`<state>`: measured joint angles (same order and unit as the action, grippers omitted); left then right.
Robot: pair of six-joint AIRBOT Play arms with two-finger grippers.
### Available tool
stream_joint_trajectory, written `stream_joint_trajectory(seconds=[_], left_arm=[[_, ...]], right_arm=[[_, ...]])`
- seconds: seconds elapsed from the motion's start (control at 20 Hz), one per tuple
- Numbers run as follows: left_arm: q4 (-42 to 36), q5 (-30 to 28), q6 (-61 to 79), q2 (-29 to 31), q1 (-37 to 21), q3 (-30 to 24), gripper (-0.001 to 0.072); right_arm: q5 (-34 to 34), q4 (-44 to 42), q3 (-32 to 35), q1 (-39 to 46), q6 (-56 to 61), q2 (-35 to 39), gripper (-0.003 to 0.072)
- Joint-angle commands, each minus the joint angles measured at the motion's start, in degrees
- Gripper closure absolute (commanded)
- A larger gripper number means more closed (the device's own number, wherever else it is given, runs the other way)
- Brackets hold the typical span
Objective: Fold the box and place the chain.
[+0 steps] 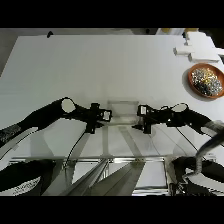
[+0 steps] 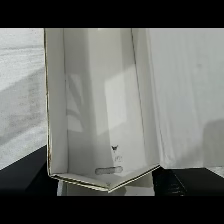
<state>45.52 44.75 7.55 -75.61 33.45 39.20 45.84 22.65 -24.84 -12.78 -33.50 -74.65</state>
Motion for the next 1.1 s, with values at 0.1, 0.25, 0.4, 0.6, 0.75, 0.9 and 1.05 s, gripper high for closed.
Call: stream_joint_trajectory(seconds=[0.1,0.25,0.4,0.6,0.75,0.9,1.05], left_arm=[[-2.8,-3.3,-0.1,0.0,0.9,0.0,0.0446],[-5.1,-5.8,0.0,0.0,1.3,0.0,0.0446],[-6.3,-5.7,0.0,0.0,2.0,0.0,0.0597],[-9.0,-6.5,0.0,-0.4,3.3,0.0,0.0604],[-10.4,-7.6,0.0,-1.6,4.5,0.0,0.051],[-10.8,-7.9,-0.1,-1.7,4.9,0.0,0.0291],[-10.8,-7.6,-1.0,-1.4,4.9,0.0,0.0267]], right_arm=[[0.0,0.0,0.0,0.0,0.0,0.0,0.0354],[0.0,0.0,0.0,0.0,0.0,0.0,0.0354],[0.0,0.0,0.0,0.0,0.0,0.0,0.0354],[0.0,0.0,0.0,0.0,0.0,0.0,0.0354],[0.0,0.0,0.0,0.0,0.0,0.0,0.0354],[0.0,0.0,0.0,0.0,0.0,0.0,0.0354],[0.0,0.0,0.0,0.0,0.0,0.0,0.0354]])
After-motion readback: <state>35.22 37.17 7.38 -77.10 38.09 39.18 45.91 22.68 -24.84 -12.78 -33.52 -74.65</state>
